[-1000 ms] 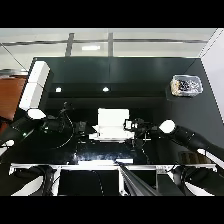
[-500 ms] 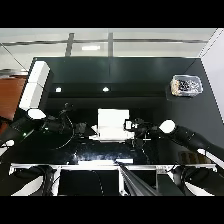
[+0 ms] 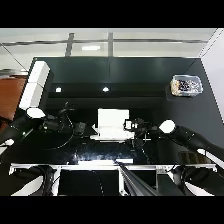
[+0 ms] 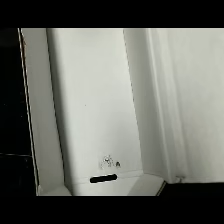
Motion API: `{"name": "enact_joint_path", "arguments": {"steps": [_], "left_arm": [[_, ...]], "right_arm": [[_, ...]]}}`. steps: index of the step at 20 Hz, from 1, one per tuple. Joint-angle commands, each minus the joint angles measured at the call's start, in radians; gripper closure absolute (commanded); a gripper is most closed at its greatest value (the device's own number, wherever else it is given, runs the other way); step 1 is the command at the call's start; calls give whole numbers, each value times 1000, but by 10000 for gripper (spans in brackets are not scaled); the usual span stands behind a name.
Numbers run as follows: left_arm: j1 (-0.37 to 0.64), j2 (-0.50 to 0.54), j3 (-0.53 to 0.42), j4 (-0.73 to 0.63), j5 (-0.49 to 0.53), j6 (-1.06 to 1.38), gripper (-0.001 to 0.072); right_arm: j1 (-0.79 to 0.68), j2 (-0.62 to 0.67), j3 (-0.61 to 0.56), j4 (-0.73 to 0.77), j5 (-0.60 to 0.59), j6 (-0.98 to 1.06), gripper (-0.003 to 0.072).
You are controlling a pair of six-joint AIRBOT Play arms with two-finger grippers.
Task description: Fold the box and place the chain.
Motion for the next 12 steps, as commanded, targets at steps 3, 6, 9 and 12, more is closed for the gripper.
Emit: {"name": "enact_joint_path", "arguments": {"steps": [3, 6, 9, 12], "left_arm": [[111, 1, 43, 0, -104, 27, 69], [188, 2, 57, 2, -163, 44, 79], [309, 3, 66, 12, -201, 68, 586], [450, 16, 65, 79, -194, 121, 684]], "right_arm": [[0, 0, 0, 0, 0, 0, 295], [0, 0, 0, 0, 0, 0, 295], [0, 0, 0, 0, 0, 0, 295], [0, 0, 0, 0, 0, 0, 295]]}}
